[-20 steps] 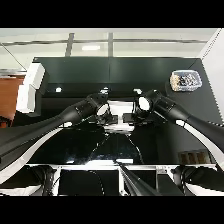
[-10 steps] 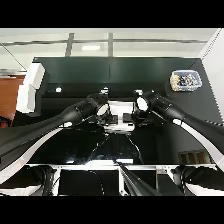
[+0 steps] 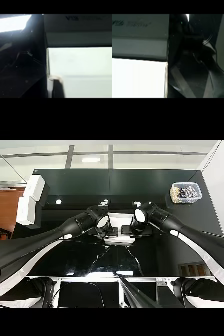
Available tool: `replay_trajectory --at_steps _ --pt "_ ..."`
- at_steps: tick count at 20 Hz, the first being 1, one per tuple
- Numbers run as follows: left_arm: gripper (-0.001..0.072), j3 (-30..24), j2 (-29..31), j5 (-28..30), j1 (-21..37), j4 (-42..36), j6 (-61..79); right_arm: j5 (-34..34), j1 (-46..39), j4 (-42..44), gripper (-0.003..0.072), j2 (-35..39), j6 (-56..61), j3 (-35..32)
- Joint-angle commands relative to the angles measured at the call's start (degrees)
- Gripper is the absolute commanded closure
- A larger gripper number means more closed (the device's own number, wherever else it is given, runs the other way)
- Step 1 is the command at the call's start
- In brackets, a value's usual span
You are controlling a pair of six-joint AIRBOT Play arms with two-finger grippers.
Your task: Fold the box and place the chain.
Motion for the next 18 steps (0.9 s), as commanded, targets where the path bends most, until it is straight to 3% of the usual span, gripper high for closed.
replay_trajectory --at_steps 1,2,3,4,5,6,7,10,11,13,14,18 --pt "0.0683 -0.02 -0.02 -0.02 0.02 -0.07 0.09 -0.04 0.13 -0.46 0.0675 -0.22 0.0 0.13" --pt "0.0683 -0.02 -0.02 -0.02 0.02 -0.07 0.09 -0.39 0.15 -0.31 0.0671 -0.22 0.0 0.13" --pt "0.0683 -0.02 -0.02 -0.02 0.02 -0.09 0.09 -0.74 0.15 0.28 0.0527 -0.22 0.0 0.13" --pt "0.0683 -0.02 -0.02 -0.04 0.02 -0.09 0.09 -0.83 0.15 0.44 0.0476 -0.22 0.0 0.17" --pt "0.0683 -0.02 -0.02 -0.04 0.02 -0.09 0.09 -0.74 0.15 0.44 0.0482 -0.22 -0.02 0.17" --pt "0.0683 -0.02 -0.02 -0.04 0.02 -0.09 0.11 -0.74 0.15 0.44 0.0627 -0.22 -0.31 0.2" --pt "0.0682 -0.02 -0.02 -0.09 0.02 -0.09 0.11 -0.79 0.15 0.46 0.0675 -0.22 -0.42 0.2" --pt "0.0683 -0.02 -0.02 0.11 0.02 -0.04 0.09 -0.85 0.15 0.44 0.0674 -0.22 -0.39 0.2" --pt "0.0683 -0.02 -0.02 0.24 0.02 -0.04 0.11 -0.76 0.15 0.44 0.065 -0.2 -0.42 0.22" --pt "0.0683 -0.02 -0.02 0.17 0.02 -0.07 0.11 0.81 0.15 0.46 0.0341 -0.02 -0.74 0.22" --pt "0.0683 -0.02 -0.02 0.17 0.02 -0.07 0.09 1.66 0.13 0.26 0.03 0.26 -2.01 0.22" --pt "0.0683 -0.02 -0.02 0.17 0.02 -0.04 0.11 2.47 0.11 -0.96 0.0302 4.31 -7.08 0.22"
